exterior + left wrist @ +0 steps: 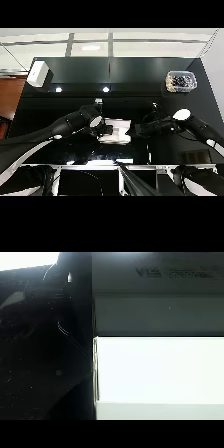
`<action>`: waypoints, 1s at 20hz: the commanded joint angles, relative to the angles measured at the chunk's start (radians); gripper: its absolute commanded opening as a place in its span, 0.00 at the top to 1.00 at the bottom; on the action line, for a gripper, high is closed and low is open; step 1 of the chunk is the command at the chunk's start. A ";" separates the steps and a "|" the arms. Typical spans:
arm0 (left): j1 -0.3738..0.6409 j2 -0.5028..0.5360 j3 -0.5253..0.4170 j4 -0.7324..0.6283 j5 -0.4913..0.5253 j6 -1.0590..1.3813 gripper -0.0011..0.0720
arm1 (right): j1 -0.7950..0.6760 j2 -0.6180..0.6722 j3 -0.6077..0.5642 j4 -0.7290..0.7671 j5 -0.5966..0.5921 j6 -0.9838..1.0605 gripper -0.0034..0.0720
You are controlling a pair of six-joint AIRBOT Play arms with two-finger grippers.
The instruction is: Fold the box and place the chain.
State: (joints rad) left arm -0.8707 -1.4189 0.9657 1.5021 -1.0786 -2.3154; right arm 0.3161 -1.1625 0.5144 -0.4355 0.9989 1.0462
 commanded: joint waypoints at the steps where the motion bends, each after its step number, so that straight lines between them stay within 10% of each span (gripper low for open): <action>1: 0.000 -0.001 0.000 0.000 0.001 0.000 0.94 | 0.134 -0.001 0.072 -0.188 -0.126 0.227 0.17; 9: 0.000 -0.001 0.000 0.000 0.001 0.000 0.94 | 0.430 -0.027 0.296 -0.940 -0.080 1.118 0.33; 20: 0.000 -0.001 0.000 0.000 0.000 0.000 0.94 | 0.555 -0.177 0.412 -1.042 0.074 1.351 0.46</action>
State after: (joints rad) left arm -0.8707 -1.4189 0.9657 1.5021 -1.0786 -2.3150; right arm 0.8532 -1.3182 0.9180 -1.4574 1.0519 2.3383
